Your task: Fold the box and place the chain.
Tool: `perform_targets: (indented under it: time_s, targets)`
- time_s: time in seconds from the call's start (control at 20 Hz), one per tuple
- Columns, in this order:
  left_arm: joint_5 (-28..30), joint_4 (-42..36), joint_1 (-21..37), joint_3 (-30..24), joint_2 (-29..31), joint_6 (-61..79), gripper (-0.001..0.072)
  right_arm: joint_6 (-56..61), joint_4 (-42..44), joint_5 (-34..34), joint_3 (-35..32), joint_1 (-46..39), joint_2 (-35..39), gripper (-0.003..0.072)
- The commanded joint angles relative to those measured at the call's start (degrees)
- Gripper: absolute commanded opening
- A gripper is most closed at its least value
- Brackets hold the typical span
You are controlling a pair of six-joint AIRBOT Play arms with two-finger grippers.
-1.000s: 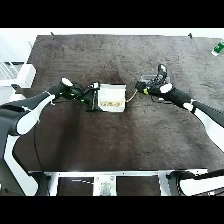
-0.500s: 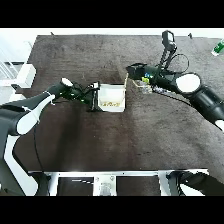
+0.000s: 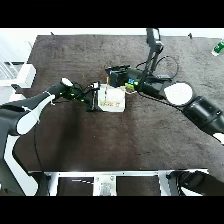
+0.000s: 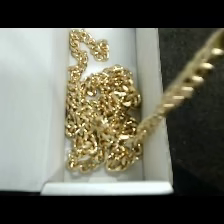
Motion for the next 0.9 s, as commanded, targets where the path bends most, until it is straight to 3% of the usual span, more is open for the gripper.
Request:
perform_targets:
  time_s: [0.0,0.35,0.45,0.85]
  targets:
    - [0.00,0.00,0.02,0.02,0.02,0.00,0.0482,0.31,0.00,-0.68,0.02,0.63,-3.93,0.0010]
    - [0.02,0.00,0.00,0.02,0.02,0.00,0.0482,0.52,0.00,-0.61,-2.36,0.61,-11.52,0.0018]
    - [0.02,0.00,0.02,0.02,0.02,0.00,0.0482,0.52,0.00,-0.63,-4.94,-0.63,-11.89,0.0360]
    - [0.02,0.00,0.02,0.02,0.02,0.00,0.0482,1.42,0.04,-1.75,-17.59,-19.10,-3.17,0.0364]
